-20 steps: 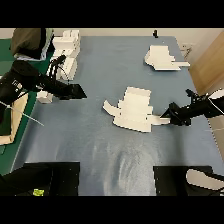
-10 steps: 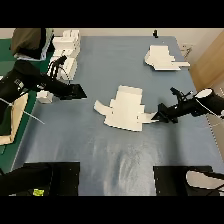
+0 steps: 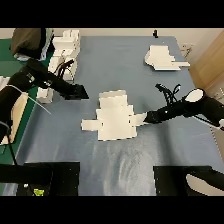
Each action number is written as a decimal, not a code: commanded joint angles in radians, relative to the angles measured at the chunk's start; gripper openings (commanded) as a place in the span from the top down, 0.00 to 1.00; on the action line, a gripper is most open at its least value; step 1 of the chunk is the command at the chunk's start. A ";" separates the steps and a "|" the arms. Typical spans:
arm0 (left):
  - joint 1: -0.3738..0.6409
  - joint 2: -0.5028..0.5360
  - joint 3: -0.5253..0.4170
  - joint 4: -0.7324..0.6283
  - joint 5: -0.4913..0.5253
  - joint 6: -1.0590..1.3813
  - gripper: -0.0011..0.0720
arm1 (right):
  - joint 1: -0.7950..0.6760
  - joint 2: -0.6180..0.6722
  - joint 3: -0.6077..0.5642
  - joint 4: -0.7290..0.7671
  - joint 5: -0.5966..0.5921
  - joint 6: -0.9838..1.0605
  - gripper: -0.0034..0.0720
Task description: Fold the box.
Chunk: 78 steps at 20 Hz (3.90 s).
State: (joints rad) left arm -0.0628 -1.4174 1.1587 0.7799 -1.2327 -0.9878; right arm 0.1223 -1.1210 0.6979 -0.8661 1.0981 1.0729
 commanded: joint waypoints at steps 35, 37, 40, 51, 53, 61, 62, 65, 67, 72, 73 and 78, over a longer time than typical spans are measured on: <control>-0.290 0.005 -0.055 -0.316 0.274 0.893 0.97 | -0.045 0.049 0.197 -0.200 -0.092 0.399 0.48; -0.348 0.088 -0.181 -0.469 0.385 1.146 0.97 | -0.045 0.066 0.222 -0.200 -0.095 0.404 0.81; -0.397 0.134 -0.324 -0.691 0.420 1.480 0.97 | -0.045 0.080 0.221 -0.199 -0.112 0.404 0.90; -0.493 0.127 -0.492 -0.706 0.651 1.643 0.97 | 0.027 0.079 0.219 -0.200 -0.285 0.401 0.90; -0.493 0.114 -0.496 -0.706 0.649 1.642 0.97 | 0.036 0.079 0.219 -0.201 -0.284 0.401 0.90; -0.536 0.191 -0.493 -0.687 0.665 1.644 0.97 | 0.036 0.079 0.219 -0.201 -0.286 0.401 0.90; -0.536 0.216 -0.486 -0.684 0.683 1.655 0.97 | 0.036 0.079 0.219 -0.201 -0.289 0.401 0.90; -0.536 0.248 -0.441 -0.618 0.764 1.679 0.97 | 0.036 0.079 0.219 -0.201 -0.295 0.400 0.90; -0.536 0.247 -0.417 -0.603 0.777 1.681 0.97 | 0.036 0.079 0.219 -0.201 -0.296 0.399 0.90; -0.579 0.221 -0.447 -0.593 0.899 1.680 0.97 | 0.036 0.079 0.219 -0.201 -0.302 0.393 0.90; -0.587 0.206 -0.457 -0.594 0.898 1.680 0.97 | 0.036 0.079 0.219 -0.201 -0.307 0.393 0.90; -0.625 0.147 -0.491 -0.602 0.948 1.680 0.97 | 0.036 0.079 0.219 -0.201 -0.323 0.393 0.90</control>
State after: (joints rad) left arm -0.6674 -1.2442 0.6842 0.1703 -0.3202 0.6903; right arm 0.1574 -1.0424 0.9161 -1.0672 0.7830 1.4658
